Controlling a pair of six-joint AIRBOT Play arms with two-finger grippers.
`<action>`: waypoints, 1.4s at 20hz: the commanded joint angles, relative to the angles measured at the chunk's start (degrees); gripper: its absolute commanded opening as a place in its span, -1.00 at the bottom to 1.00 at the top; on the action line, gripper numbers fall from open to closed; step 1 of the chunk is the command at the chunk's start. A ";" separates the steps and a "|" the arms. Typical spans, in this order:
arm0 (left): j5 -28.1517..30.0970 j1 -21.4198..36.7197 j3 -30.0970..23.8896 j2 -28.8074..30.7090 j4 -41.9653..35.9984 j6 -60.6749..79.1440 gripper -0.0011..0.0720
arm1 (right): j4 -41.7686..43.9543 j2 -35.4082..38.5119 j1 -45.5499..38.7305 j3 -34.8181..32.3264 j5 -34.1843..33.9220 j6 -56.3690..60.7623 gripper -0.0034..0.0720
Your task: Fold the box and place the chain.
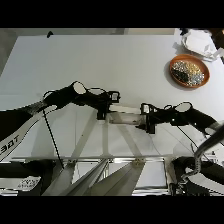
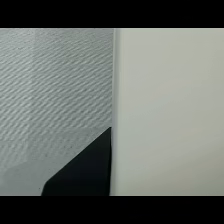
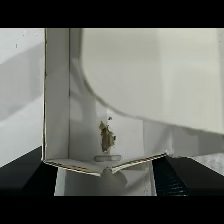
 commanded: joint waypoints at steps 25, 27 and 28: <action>0.02 0.02 0.04 0.04 0.02 0.02 -0.94 | 3.69 -3.21 1.42 0.66 -2.16 -4.90 0.17; 0.02 0.02 0.04 0.04 0.02 0.04 -0.94 | 3.69 -3.37 1.44 0.66 -2.29 -4.90 0.14; 0.02 0.02 0.04 0.04 0.02 0.04 -0.94 | 3.69 -3.37 1.42 0.68 -2.32 -4.92 0.14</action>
